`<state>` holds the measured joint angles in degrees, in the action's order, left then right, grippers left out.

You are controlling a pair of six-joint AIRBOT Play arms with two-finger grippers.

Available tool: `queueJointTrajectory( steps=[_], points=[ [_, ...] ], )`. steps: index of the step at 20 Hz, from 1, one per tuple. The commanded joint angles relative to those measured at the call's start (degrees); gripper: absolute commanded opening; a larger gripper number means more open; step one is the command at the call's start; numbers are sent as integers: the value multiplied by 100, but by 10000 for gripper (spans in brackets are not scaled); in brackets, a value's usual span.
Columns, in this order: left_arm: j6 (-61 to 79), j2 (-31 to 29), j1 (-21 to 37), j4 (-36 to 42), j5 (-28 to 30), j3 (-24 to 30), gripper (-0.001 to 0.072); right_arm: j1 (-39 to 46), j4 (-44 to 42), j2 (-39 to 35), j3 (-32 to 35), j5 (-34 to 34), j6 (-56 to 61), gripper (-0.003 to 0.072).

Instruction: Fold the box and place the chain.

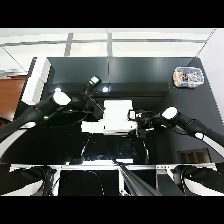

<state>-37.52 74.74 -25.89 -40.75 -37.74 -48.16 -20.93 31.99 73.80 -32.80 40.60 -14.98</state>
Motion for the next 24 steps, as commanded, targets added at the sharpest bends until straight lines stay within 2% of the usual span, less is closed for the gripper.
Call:
queueJointTrajectory(
  steps=[1, 3, 4, 6, 7, 8, 9, 11, 15, 17, 20, 23, 24],
  points=[
    [-2, -876, 286, -745, -234, -149, 25, -2, -2, 2, 0, -11, 0, 48],
    [7, -1434, 415, -1003, -638, 28, 25, -2, -2, 4, 0, -11, 0, 48],
    [76, -1628, 415, -968, -654, 245, 27, -2, -2, 2, 0, -11, 0, 48],
    [1054, -1777, 286, -848, -721, 796, 31, -2, -2, 2, 2, -11, 0, 49],
    [1705, -1755, 190, -852, -643, 1075, 151, -2, -2, 2, 2, -11, 0, 48],
    [2337, -1729, 107, -852, -400, 1325, 498, -2, -2, 2, 0, -11, 0, 48],
    [2881, -1700, 37, -857, -133, 1541, 702, -2, -2, 4, 0, -11, 0, 49],
    [3523, -1534, -48, -1145, 116, 1679, 699, -2, -2, 2, 0, -11, 0, 48],
    [3773, -1038, -17, -1091, 85, 1582, 688, -2, -4, 2, 0, -11, 0, 48],
    [4011, -776, 33, -391, -63, 1497, 687, -2, -2, 2, 0, -11, 0, 48],
    [5499, -468, 109, 553, -649, 1453, 686, -2, -2, 4, 0, -11, 0, 48],
    [5510, -398, 116, 592, -640, 1453, 683, -2, -2, 2, 2, -11, 0, 48],
    [5510, -398, 114, 592, -640, 1453, 663, -2, -2, 2, 0, -11, 0, 48]
  ],
)
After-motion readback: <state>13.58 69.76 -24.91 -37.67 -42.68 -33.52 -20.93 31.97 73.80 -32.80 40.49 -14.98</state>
